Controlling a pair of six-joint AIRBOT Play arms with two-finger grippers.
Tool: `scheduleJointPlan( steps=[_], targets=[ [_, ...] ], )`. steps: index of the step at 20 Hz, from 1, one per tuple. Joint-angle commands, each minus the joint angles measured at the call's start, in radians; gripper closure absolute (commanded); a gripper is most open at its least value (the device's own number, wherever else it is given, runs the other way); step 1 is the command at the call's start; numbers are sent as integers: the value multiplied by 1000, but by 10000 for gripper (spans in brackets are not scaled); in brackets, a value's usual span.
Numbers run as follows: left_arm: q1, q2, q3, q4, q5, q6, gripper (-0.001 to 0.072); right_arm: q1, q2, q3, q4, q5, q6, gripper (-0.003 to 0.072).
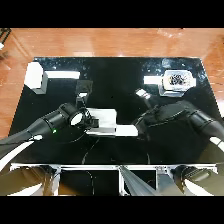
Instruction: Fold the box and place the chain.
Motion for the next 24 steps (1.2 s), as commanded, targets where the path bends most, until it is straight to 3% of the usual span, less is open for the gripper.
scheduleJointPlan(
  steps=[1, 4, 7, 11, 15, 16, 17, 18, 24],
  targets=[
    [0, 0, 1, -1, -14, 0, 695, -224, 38, -21, -34, -142, 393, 666],
    [0, 0, 1, -3, -15, 0, 695, -288, 37, -149, -31, -78, 534, 666],
    [0, 0, 1, -3, -15, 0, 695, -267, 4, -240, 93, 9, 555, 666],
    [0, 0, 1, -3, -15, 0, 695, -139, -116, -235, 249, 104, 542, 666],
    [0, 0, 1, -3, -14, 0, 695, 12, -198, -147, 354, 140, 484, 664],
    [0, 0, 1, -3, -15, 0, 695, 30, -198, -126, 353, 151, 484, 574],
    [0, 0, 1, -4, -15, 0, 695, 35, -198, -102, 348, 135, 483, 290],
    [0, 0, 1, -10, -16, 0, 695, 34, -198, -82, 337, 102, 477, 105],
    [0, 0, 1, -19, -16, 18, 695, 30, -197, -40, 316, -61, 429, 80]
  ],
)
